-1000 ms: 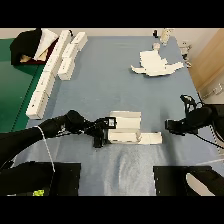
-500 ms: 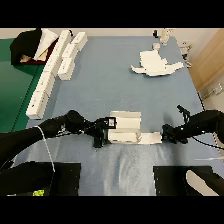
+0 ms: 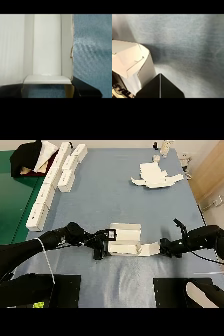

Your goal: Fold the box.

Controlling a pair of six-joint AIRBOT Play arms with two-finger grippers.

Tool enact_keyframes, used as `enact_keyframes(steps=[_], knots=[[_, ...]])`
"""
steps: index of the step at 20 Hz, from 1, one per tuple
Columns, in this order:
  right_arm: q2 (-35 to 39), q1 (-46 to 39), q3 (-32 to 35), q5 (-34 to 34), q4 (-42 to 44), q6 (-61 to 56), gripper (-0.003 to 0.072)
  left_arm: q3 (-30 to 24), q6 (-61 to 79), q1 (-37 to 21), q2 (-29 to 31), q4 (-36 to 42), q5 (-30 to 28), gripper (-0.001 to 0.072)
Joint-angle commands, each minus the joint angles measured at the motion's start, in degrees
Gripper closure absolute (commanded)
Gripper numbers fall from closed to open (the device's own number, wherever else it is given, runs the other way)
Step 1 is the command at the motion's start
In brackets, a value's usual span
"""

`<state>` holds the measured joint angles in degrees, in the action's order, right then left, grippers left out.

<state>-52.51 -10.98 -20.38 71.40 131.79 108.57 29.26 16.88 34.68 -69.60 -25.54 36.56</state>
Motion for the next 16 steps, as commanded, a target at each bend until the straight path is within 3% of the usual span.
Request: enact_keyframes(steps=[1, 8, 10, 12, 14, 16], knots=[[0.07, 0.31, 0.74, -1.90, 3.17, 1.46, 0.0686, 0.07, 0.02, -0.02, 0.04, 0.00, -0.04, 0.0222], [0.09, 7.45, -2.03, -1.90, 6.62, 1.49, 0.0683, 0.09, 0.04, -0.02, 0.04, 0.00, -0.02, 0.0222], [0.09, 8.85, -4.22, -1.70, 6.67, -0.17, 0.0501, 0.09, 0.04, -0.02, 0.04, 0.00, -0.04, 0.0222], [0.09, 10.29, -6.25, -1.62, 6.69, -1.20, 0.0450, 0.07, 0.04, -0.02, 0.04, 0.00, -0.04, 0.0222], [0.07, 12.07, -7.72, -2.01, 6.82, -2.29, 0.0300, 0.07, 0.02, -0.02, 0.04, 0.00, -0.04, 0.0222], [0.00, 15.02, -7.85, -3.28, 6.49, -3.43, 0.0292, 0.07, 0.02, -0.02, 0.04, 0.00, -0.04, 0.0222]])
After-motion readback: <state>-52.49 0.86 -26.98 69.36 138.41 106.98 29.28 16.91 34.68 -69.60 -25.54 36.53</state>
